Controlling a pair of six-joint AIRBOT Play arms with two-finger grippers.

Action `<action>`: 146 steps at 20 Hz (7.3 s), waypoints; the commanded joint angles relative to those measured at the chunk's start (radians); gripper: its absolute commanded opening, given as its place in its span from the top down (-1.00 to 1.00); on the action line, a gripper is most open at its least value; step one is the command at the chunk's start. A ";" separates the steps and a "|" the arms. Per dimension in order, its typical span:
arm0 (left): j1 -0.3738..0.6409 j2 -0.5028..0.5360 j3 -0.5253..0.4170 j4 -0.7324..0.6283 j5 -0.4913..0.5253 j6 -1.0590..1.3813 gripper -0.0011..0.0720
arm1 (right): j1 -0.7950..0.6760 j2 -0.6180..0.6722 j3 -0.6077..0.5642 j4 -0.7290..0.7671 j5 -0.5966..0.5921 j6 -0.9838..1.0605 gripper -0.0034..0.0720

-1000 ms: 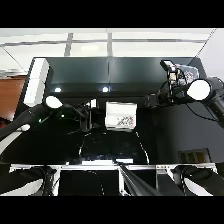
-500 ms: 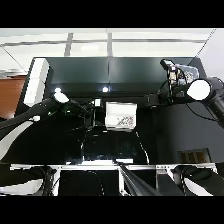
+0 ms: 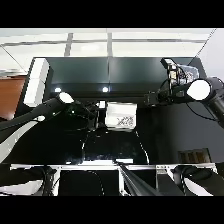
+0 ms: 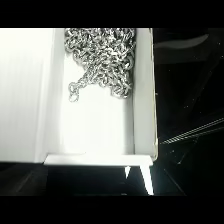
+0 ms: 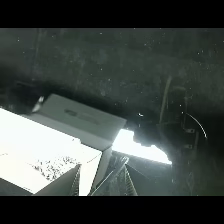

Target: Fold the box and place the chain.

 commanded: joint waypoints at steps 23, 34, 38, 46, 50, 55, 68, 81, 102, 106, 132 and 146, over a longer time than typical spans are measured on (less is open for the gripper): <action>-0.046 -0.007 0.009 0.006 0.045 -0.022 -0.24 | 0.051 -0.198 0.026 0.332 0.132 -1.130 -0.87; -0.046 -0.007 0.009 0.006 0.046 -0.022 -0.24 | 0.081 -0.263 0.026 0.332 0.158 -1.172 -0.87; -0.046 -0.007 0.009 0.006 0.047 -0.023 -0.24 | 0.081 -0.263 0.026 0.332 0.169 -1.172 -0.62; -0.046 -0.007 0.009 0.006 0.048 -0.024 -0.24 | 0.081 -0.263 0.026 0.329 0.171 -1.171 0.02; -0.046 -0.007 0.009 0.006 0.048 -0.024 -0.24 | 0.081 -0.263 0.026 0.328 0.175 -1.172 0.33; -0.046 -0.007 0.009 0.006 0.048 -0.024 -0.24 | 0.088 -0.263 0.026 0.277 0.192 -1.171 0.32; -0.046 -0.007 0.009 0.006 0.047 -0.024 -0.24 | 0.095 -0.263 0.026 0.280 0.185 -1.171 0.17; -0.046 -0.007 0.009 0.006 0.047 -0.024 -0.24 | 0.095 -0.264 0.025 0.280 0.197 -1.171 0.01; -0.046 -0.007 0.009 0.006 0.048 -0.024 -0.24 | -0.046 -0.168 -0.294 0.987 0.071 -0.675 0.87; -0.046 -0.007 0.009 0.006 0.047 -0.024 -0.24 | -0.023 -0.203 -0.294 0.950 -0.045 -0.622 0.87; -0.046 0.089 0.093 0.070 -0.093 -0.210 -1.00 | -0.589 0.113 -0.167 0.583 0.340 -0.653 0.87; -0.216 -0.119 0.314 -0.031 -0.013 -0.396 -0.98 | -0.600 0.113 -0.168 0.560 0.285 -0.655 0.87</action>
